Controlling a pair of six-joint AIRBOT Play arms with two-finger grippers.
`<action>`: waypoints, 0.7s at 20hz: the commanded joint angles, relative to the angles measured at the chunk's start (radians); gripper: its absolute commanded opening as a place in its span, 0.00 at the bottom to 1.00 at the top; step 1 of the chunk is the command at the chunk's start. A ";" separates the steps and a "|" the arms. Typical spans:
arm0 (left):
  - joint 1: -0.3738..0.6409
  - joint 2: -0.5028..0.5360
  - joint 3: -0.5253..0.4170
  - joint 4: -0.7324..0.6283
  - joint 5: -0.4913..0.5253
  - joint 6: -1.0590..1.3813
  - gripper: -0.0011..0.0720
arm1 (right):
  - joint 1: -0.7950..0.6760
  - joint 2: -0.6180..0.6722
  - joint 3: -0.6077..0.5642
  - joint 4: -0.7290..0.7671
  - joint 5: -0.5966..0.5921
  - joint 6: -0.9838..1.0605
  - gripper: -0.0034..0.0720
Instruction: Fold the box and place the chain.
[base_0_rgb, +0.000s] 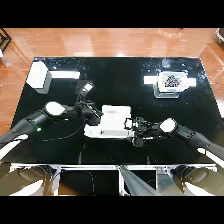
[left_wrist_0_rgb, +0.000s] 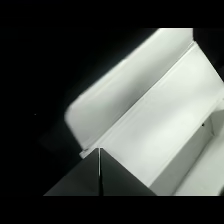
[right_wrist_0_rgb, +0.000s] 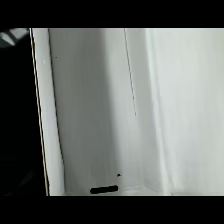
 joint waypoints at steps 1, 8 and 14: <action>0.118 0.109 0.009 0.121 -0.188 -0.002 0.05 | 0.001 -0.001 0.000 0.001 -0.001 0.001 0.44; 0.275 0.166 -0.002 0.264 -0.528 0.007 0.90 | 0.001 -0.001 0.000 0.001 -0.001 0.000 0.44; 0.042 0.156 -0.021 0.366 -0.325 0.415 0.89 | 0.001 -0.001 0.000 0.001 -0.001 0.001 0.44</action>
